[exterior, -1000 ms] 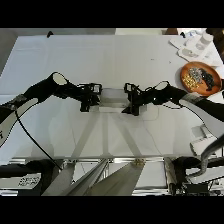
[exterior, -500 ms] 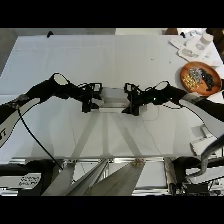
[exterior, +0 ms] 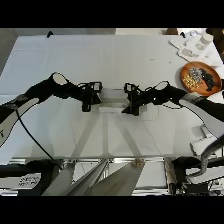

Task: Fold the box and place the chain.

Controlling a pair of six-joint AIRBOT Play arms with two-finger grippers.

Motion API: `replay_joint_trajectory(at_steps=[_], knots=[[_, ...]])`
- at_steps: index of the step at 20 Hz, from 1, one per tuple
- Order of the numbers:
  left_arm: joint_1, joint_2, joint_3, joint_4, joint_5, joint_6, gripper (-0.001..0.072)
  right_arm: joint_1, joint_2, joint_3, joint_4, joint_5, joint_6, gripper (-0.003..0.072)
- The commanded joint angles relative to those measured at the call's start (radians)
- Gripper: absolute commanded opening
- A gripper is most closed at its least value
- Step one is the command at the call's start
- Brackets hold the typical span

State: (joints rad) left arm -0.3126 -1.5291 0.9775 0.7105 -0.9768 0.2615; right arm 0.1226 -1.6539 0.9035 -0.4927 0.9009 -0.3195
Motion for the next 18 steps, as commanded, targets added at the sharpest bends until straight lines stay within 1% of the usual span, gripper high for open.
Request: replay_joint_trajectory(at_steps=[1, 2, 4, 5, 6, 7, 8, 10, 11, 12, 13, 14, 16, 18], knots=[[0.034, 0.076, 0.001, 0.008, 0.000, -0.001, 0.0031, 0.001, 0.000, 0.000, 0.000, 0.000, 0.000, 0.0438], [0.055, 0.113, 0.001, 0.008, -0.009, -0.012, 0.0031, 0.001, 0.000, 0.000, 0.000, 0.000, 0.000, 0.0438], [0.107, 0.184, 0.001, 0.009, -0.032, -0.113, 0.0030, 0.001, 0.000, 0.000, 0.000, 0.000, 0.000, 0.0438], [0.142, 0.219, 0.001, 0.014, -0.037, -0.222, 0.0006, 0.001, 0.000, 0.000, 0.000, 0.000, 0.000, 0.0438], [0.178, 0.251, 0.001, 0.036, -0.036, -0.378, 0.0006, 0.001, 0.000, 0.000, 0.000, 0.000, 0.000, 0.0438], [0.209, 0.274, 0.001, 0.083, -0.029, -0.545, 0.0006, 0.001, 0.000, 0.000, 0.000, 0.000, 0.000, 0.0438], [0.238, 0.290, 0.001, 0.161, -0.029, -0.721, 0.0006, 0.001, 0.000, 0.000, 0.000, 0.000, 0.000, 0.0438], [0.266, 0.294, 0.001, 0.343, -0.053, -1.025, 0.0009, 0.001, 0.000, 0.000, 0.000, 0.000, 0.000, 0.0438], [0.267, 0.290, 0.001, 0.424, -0.078, -1.132, 0.0008, 0.001, 0.000, 0.000, 0.000, 0.000, 0.000, 0.0438], [0.262, 0.280, 0.000, 0.476, -0.114, -1.204, 0.0007, 0.001, 0.000, 0.000, 0.000, 0.000, 0.000, 0.0438], [0.261, 0.271, -0.006, 0.478, -0.137, -1.231, 0.0007, 0.001, 0.000, 0.000, 0.000, 0.000, 0.000, 0.0438], [0.259, 0.262, -0.021, 0.451, -0.146, -1.240, 0.0007, 0.001, 0.000, 0.000, 0.000, 0.000, 0.000, 0.0438], [0.238, 0.242, -0.051, 0.419, -0.141, -1.289, 0.0009, 0.001, 0.000, 0.000, 0.000, 0.000, 0.000, 0.0438], [0.208, 0.214, -0.071, 0.426, -0.126, -1.345, 0.0009, 0.001, 0.000, 0.000, 0.000, 0.000, 0.000, 0.0438]])
